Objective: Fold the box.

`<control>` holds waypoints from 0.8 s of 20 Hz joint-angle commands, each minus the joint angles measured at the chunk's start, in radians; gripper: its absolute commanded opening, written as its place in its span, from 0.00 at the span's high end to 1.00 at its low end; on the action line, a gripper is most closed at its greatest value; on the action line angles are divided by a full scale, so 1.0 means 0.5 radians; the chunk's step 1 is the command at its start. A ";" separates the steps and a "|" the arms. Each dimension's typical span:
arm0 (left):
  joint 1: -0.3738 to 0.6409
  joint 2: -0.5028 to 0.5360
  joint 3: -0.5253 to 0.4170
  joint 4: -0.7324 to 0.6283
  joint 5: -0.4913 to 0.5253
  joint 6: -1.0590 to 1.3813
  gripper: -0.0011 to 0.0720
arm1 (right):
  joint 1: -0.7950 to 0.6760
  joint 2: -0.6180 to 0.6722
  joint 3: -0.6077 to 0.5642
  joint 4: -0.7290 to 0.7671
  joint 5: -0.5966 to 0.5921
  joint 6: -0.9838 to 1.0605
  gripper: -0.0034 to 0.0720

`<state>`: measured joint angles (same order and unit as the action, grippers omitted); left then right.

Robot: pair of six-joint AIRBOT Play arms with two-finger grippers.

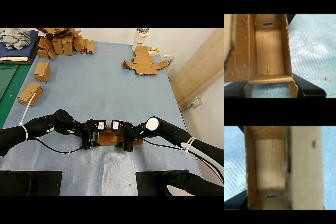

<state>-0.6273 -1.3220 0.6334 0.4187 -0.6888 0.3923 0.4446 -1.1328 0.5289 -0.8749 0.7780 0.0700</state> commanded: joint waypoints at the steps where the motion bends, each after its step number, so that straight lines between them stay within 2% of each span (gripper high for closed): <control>1: -0.002 0.001 -0.002 0.001 0.001 0.000 0.34 | -0.002 -0.001 -0.001 0.000 0.000 0.001 0.19; 4: -0.002 0.001 -0.002 0.001 0.001 0.000 0.34 | -0.002 -0.001 0.002 -0.001 0.000 0.001 0.19; 5: -0.002 0.001 -0.002 0.001 0.001 0.000 0.34 | -0.003 -0.001 0.002 -0.003 0.021 0.002 0.13; 6: -0.002 0.001 -0.002 0.001 0.001 0.000 0.34 | -0.005 0.000 0.002 0.001 0.058 0.002 0.00; 16: -0.002 0.001 -0.002 0.001 0.001 0.000 0.34 | -0.018 0.059 0.020 -0.052 0.208 0.076 0.00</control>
